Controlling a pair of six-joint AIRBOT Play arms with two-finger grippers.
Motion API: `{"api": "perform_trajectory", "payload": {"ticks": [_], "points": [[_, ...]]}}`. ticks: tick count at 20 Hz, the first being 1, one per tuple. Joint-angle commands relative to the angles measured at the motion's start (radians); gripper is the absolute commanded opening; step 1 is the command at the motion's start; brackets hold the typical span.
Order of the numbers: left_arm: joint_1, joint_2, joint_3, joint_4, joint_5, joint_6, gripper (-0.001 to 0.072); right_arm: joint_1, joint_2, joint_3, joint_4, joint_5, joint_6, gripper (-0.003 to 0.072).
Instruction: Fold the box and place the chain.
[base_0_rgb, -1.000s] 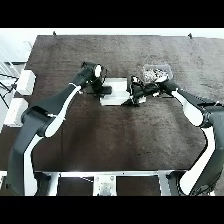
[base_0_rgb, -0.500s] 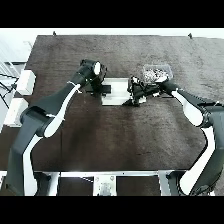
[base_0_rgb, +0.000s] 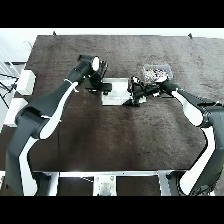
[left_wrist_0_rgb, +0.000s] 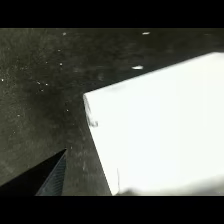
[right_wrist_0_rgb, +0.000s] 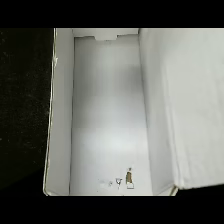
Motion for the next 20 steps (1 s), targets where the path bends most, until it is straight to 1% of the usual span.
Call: {"api": "perform_trajectory", "payload": {"ticks": [1, 3, 5, 8, 10, 13, 15, 17, 20], "points": [[0.017, 0.074, -0.002, -0.009, -0.011, 0.174, 0.0548, 0.000, 0.000, 0.000, 0.001, 0.001, 0.000, 0.0552], [0.030, 0.122, -0.006, -0.008, -0.031, 0.280, 0.0569, 0.000, 0.000, 0.000, 0.001, 0.001, 0.000, 0.0552], [0.051, 0.165, -0.012, -0.009, -0.034, 0.371, 0.0566, 0.000, 0.000, 0.000, 0.001, 0.001, 0.000, 0.0552], [0.096, 0.197, -0.016, -0.029, -0.034, 0.517, 0.0565, 0.000, 0.000, 0.000, 0.001, 0.001, 0.000, 0.0552], [0.121, 0.199, -0.025, -0.093, -0.028, 0.715, 0.0565, 0.000, 0.000, 0.000, 0.001, 0.002, 0.000, 0.0552], [0.158, 0.200, -0.081, -0.250, -0.031, 0.972, 0.0564, 0.000, 0.000, 0.000, 0.001, 0.001, 0.000, 0.0552], [0.185, 0.200, -0.103, -0.354, -0.016, 1.098, 0.0564, 0.000, 0.000, 0.000, 0.001, 0.002, 0.000, 0.0553], [0.192, 0.200, -0.102, -0.391, -0.002, 1.173, 0.0564, 0.000, 0.000, 0.000, 0.001, 0.001, 0.000, 0.0552], [0.192, 0.200, -0.102, -0.401, 0.071, 1.208, 0.0564, 0.000, 0.000, 0.000, 0.001, 0.001, 0.000, 0.0552]]}}
